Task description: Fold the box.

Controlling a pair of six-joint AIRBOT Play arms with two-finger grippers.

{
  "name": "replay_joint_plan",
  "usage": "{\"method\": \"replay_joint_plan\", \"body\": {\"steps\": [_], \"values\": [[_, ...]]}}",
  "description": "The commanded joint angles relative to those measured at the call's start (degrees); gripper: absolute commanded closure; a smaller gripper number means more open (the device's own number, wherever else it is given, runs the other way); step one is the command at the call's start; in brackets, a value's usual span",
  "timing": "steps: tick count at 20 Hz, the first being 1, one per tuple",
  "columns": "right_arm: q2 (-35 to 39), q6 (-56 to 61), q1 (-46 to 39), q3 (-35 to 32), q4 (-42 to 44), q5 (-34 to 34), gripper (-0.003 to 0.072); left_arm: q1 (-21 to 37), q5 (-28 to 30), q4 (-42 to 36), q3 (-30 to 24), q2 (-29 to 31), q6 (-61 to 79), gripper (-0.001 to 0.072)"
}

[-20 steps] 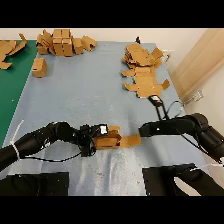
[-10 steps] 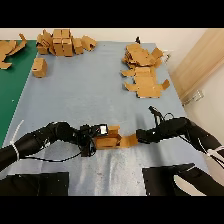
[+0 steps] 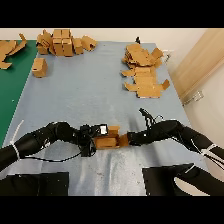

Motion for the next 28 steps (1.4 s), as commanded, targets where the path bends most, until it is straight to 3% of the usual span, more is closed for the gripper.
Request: {"method": "replay_joint_plan", "body": {"steps": [1, 2, 3, 17, 19, 24, 25, 28], "values": [[1.8, 0.0, 2.3, 0.7, 1.0, 1.0, 0.0684, 0.0, 0.0, 0.0, 0.0, 0.0, 0.0, 0.0292], [2.7, 0.0, 2.5, 1.0, 0.7, 1.0, 0.0594, 0.0, 0.0, 0.0, 0.0, 0.0, 0.0, 0.0292], [3.5, 0.0, 2.5, 1.2, 0.7, 1.0, 0.0453, 0.0, 0.0, 0.0, 0.0, 0.0, 0.0, 0.0293], [6.4, 3.4, 2.5, 1.6, -1.0, 1.6, 0.0438, 0.0, 0.0, 0.0, 0.0, 0.0, 0.0, 0.0293], [7.2, 3.4, 2.5, 2.3, -1.0, 1.6, 0.0369, 0.0, 0.0, 0.0, 0.0, 0.0, 0.0, 0.0293], [7.3, 3.4, 4.8, 2.5, -0.5, 1.8, 0.0350, 0.0, 0.0, 0.0, 0.0, 0.0, 0.0, 0.0292], [7.0, 3.6, 5.7, 2.5, -0.5, 2.4, 0.0280, 0.0, 0.0, 0.0, 0.0, 0.0, 0.0, 0.0292], [4.6, 5.5, 8.9, 3.0, -1.2, 4.3, 0.0280, 0.0, 0.0, 0.0, 0.0, 0.0, 0.0, 0.0292]]}}
